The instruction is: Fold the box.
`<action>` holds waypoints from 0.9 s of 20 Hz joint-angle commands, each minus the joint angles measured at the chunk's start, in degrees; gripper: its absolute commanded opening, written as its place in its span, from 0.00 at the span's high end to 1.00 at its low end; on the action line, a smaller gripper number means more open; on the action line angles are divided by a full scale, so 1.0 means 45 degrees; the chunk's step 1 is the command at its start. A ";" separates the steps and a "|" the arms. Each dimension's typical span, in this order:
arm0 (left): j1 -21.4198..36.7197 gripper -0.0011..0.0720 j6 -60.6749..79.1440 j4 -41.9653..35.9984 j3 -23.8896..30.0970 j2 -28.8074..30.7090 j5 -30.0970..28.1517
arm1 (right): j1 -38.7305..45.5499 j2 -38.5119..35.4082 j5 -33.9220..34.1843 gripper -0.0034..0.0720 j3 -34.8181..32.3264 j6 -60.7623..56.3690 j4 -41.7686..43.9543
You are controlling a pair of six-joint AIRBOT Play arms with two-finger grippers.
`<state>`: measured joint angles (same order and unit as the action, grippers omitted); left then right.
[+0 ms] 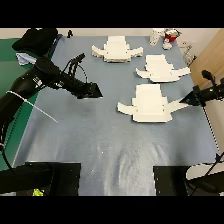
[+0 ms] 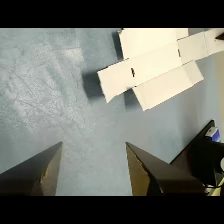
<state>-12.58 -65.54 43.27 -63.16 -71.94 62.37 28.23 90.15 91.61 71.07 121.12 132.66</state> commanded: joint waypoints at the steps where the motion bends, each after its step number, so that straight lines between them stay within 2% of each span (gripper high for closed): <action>1: 0.0015 0.19 0.0107 0.0019 0.0000 0.0000 0.0432 | -0.1938 -0.1059 -0.1127 0.95 -0.1151 -0.0466 0.0622; 3: 0.0015 0.19 0.0199 0.0024 0.0000 0.0000 0.0427 | -0.3220 -0.2200 -0.2132 0.95 -0.2472 -0.0597 0.0607; 4: 0.0015 0.31 0.0364 0.0024 0.0000 0.0000 0.0437 | -0.3793 -0.2744 -0.2652 0.95 -0.3162 -0.0719 0.0578; 5: 0.0015 0.92 0.0364 0.0039 0.0000 0.0000 0.0500 | -0.4333 -0.3317 -0.3308 0.95 -0.3944 -0.0894 0.0568; 8: 0.0010 0.97 0.0350 0.0034 0.0000 0.0000 0.0636 | -0.5479 -0.4663 -0.4906 0.95 -0.5906 -0.1637 0.0544; 11: 0.0010 0.97 0.0364 0.0151 0.0068 0.0044 0.1724 | -0.5979 -0.5498 -0.5115 0.95 -0.7038 -0.2093 0.0248; 12: 0.0010 0.97 0.0359 0.0146 0.0282 0.0189 0.1962 | -0.5984 -0.5644 -0.4998 0.90 -0.7295 -0.2147 0.0238; 13: 0.0010 0.97 0.0350 0.0146 0.0646 0.0476 0.1948 | -0.5984 -0.5741 -0.4964 0.64 -0.7514 -0.2147 0.0233; 14: 0.0010 0.97 0.0340 0.0146 0.1059 0.0806 0.1821 | -0.5984 -0.5751 -0.4983 0.46 -0.7626 -0.2152 0.0253; 18: 0.0010 0.97 0.0311 0.0136 0.2404 0.1943 0.1156 | -0.6305 -0.5314 -0.5552 0.51 -0.7635 -0.2142 0.0253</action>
<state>-12.53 -64.05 43.90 -55.77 -66.11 68.90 1.17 65.67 68.47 37.69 111.83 133.86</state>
